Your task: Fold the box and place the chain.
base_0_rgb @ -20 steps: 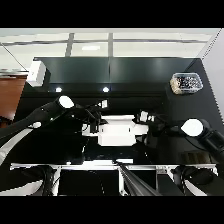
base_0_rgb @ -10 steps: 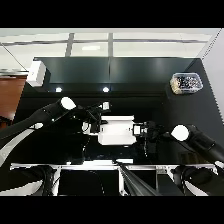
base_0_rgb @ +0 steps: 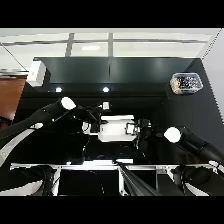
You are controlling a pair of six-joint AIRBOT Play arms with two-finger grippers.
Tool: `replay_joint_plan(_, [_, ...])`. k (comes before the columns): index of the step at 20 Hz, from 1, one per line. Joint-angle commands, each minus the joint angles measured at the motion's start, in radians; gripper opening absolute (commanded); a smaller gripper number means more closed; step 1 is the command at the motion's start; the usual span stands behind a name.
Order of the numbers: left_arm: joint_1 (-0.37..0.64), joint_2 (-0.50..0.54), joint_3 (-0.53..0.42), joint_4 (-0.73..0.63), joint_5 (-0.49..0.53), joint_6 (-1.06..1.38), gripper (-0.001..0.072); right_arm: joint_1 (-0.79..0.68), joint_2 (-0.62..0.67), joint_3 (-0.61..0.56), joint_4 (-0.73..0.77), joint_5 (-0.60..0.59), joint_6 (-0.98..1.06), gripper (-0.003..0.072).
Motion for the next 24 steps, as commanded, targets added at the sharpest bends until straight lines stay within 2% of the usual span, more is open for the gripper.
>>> replay_joint_plan(1, [0.0, -0.001, 0.0, 0.0, -0.002, -0.001, 0.0026, -0.025, -0.002, 0.06, -0.077, 0.105, 0.014, 0.0714])
replay_joint_plan(4, [0.0, -0.001, 0.0, 0.0, -0.002, -0.001, 0.0026, -0.101, -0.001, 0.11, -0.058, 0.147, 0.01, 0.0714])
replay_joint_plan(9, [-0.001, -0.001, 0.0, 0.0, -0.002, -0.001, 0.0025, -0.157, -0.001, 0.115, 0.113, 0.124, -0.111, 0.0714])
replay_joint_plan(14, [-0.001, -0.001, 0.0, 0.0, -0.002, -0.001, 0.0026, -0.164, -0.006, 0.114, 0.122, 0.069, -0.116, 0.0714])
replay_joint_plan(20, [-0.001, -0.001, 0.0, 0.0, -0.002, -0.001, 0.0026, -0.165, -0.084, 0.114, 0.273, 0.14, -0.295, 0.0714])
replay_joint_plan(24, [-0.001, -0.001, 0.0, 0.0, -0.002, -0.002, 0.0026, -0.165, -0.156, 0.114, 0.285, 0.17, -0.361, 0.0714])
